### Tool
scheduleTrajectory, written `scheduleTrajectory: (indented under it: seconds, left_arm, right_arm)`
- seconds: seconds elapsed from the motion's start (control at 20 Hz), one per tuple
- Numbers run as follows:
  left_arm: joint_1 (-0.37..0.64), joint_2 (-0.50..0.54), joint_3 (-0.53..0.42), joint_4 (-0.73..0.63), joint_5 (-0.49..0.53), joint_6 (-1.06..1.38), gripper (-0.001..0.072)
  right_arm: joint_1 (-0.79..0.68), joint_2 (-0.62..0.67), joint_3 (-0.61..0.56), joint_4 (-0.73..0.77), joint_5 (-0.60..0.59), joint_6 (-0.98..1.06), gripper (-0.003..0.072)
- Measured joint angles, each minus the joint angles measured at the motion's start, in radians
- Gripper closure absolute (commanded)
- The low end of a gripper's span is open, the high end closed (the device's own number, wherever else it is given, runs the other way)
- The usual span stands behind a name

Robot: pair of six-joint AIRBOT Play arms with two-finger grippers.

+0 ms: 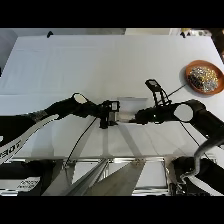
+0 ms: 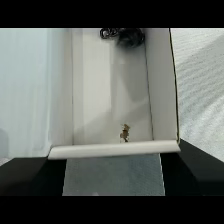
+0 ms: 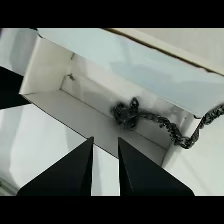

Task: Fold the box and place the chain.

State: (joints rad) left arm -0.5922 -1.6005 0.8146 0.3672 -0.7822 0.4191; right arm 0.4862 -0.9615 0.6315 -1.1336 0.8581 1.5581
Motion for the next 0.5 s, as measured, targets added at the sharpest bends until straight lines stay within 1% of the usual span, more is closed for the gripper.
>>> scheduleTrajectory:
  seconds: [0.05, 0.15, 0.2, 0.3, 0.5]
  left_arm:
    - [0.0, 0.0, 0.0, 0.0, 0.0, 0.0, 0.0504]
    - [0.0, 0.0, 0.0, 0.0, 0.0, 0.0, 0.0504]
    - [0.0, 0.0, 0.0, 0.0, 0.0, 0.0, 0.0504]
    - [0.0, 0.0, 0.0, 0.0, 0.0, 0.0, 0.0504]
    - [0.0, 0.0, 0.0, 0.0, 0.0, 0.0, 0.0504]
  right_arm:
    - [0.0, -0.005, -0.001, -0.002, 0.005, -0.002, 0.0499]
    - [0.0, -0.01, 0.001, -0.004, 0.026, -0.015, 0.0401]
    - [0.0, -0.01, 0.009, -0.009, 0.04, -0.023, 0.0383]
    - [0.0, 0.0, 0.049, -0.039, 0.095, -0.04, 0.0384]
    - [-0.019, 0.029, 0.2, -0.2, 0.308, -0.063, 0.0389]
